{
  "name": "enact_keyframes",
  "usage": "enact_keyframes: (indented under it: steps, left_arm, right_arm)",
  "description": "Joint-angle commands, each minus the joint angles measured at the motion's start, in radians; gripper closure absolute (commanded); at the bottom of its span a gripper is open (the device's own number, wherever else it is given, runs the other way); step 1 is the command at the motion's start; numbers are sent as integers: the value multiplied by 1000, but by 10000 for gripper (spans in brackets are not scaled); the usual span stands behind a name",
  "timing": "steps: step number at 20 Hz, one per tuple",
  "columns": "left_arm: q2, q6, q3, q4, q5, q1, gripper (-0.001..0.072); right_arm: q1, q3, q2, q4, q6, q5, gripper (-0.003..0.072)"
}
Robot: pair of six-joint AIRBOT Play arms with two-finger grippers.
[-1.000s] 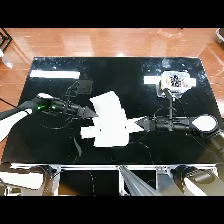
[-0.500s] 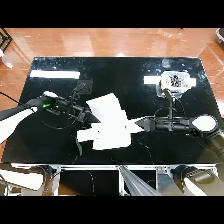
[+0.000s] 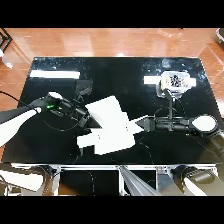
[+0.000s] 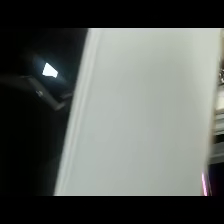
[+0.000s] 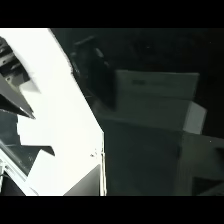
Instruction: Fold the box and place the chain.
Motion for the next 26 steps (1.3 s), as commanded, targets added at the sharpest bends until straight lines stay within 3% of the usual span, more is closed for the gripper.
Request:
enact_keyframes:
  steps: [1,2,4,6,7,8,9,10,12,14,18,21,24,26]
  left_arm:
    - [-1,5,1,20,5,-31,277]
    - [-1,5,1,19,5,-30,315]
    - [-1,5,1,20,2,-29,544]
    - [-1,5,1,19,2,-29,606]
    - [-1,4,1,19,2,-29,680]
    - [-1,3,1,19,4,-28,692]
    - [-1,2,1,19,5,-26,692]
    - [-1,0,1,20,5,-26,692]
    - [0,0,1,24,6,-26,694]
    - [11,-3,1,55,28,-28,696]
    - [84,-66,1,190,143,-55,698]
    - [233,-16,-8,299,297,-136,698]
    - [389,26,-69,385,510,-227,697]
    - [428,72,-109,372,521,-256,694]
  right_arm:
    - [0,0,1,-7,0,0,667]
    - [0,0,1,-7,0,0,667]
    - [0,0,1,-10,0,0,667]
    - [0,0,1,-10,0,0,666]
    - [0,0,1,-11,0,1,666]
    - [0,0,1,-10,0,5,626]
    - [-1,0,1,-18,1,11,240]
    - [-2,2,1,-42,3,22,-7]
    - [-55,42,1,-142,24,111,-13]
    - [-165,143,1,-255,33,271,-13]
    - [-320,364,2,-271,-111,505,-13]
    - [-325,403,1,-274,-203,528,-13]
    - [-325,403,1,-276,-241,396,-13]
    - [-322,401,1,-270,-230,349,-13]
